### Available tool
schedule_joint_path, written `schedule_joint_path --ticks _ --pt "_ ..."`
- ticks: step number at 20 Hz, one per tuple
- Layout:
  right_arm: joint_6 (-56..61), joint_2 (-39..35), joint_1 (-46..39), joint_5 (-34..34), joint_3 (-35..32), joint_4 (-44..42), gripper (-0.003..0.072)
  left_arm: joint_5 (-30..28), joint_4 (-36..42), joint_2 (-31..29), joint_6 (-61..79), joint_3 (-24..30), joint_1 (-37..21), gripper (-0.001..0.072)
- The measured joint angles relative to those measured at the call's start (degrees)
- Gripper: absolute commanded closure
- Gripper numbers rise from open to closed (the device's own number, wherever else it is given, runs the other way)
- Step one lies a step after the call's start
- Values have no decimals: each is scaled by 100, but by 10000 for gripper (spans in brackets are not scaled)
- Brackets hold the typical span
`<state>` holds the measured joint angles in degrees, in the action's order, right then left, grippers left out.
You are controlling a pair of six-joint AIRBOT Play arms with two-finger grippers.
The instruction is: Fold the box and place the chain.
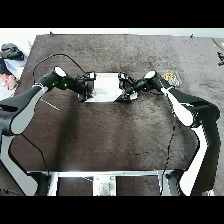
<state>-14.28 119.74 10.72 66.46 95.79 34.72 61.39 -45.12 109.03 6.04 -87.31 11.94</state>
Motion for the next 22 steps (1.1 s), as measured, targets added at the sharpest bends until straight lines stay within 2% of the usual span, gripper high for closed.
schedule_joint_path --ticks 7,8,9,10,15,17,20,21,22 --pt "-7 0 -2 4 0 7 219 0 492 92 317 9 85 524" --pt "-9 0 -2 7 0 9 219 35 557 138 372 9 96 452" --pt "-9 0 -2 9 0 9 218 66 619 175 439 9 103 328" --pt "-13 0 -2 17 0 11 219 81 684 201 485 9 109 283" --pt "-9 0 -2 15 0 13 219 111 850 260 601 9 120 282" --pt "-7 0 -2 15 0 11 218 103 879 267 632 9 116 11" --pt "0 0 -2 15 -2 11 219 107 903 267 555 9 109 11" --pt "0 0 -2 13 -2 11 219 105 903 267 514 4 109 61" --pt "0 0 -2 13 -2 11 219 103 901 267 466 -2 107 252"
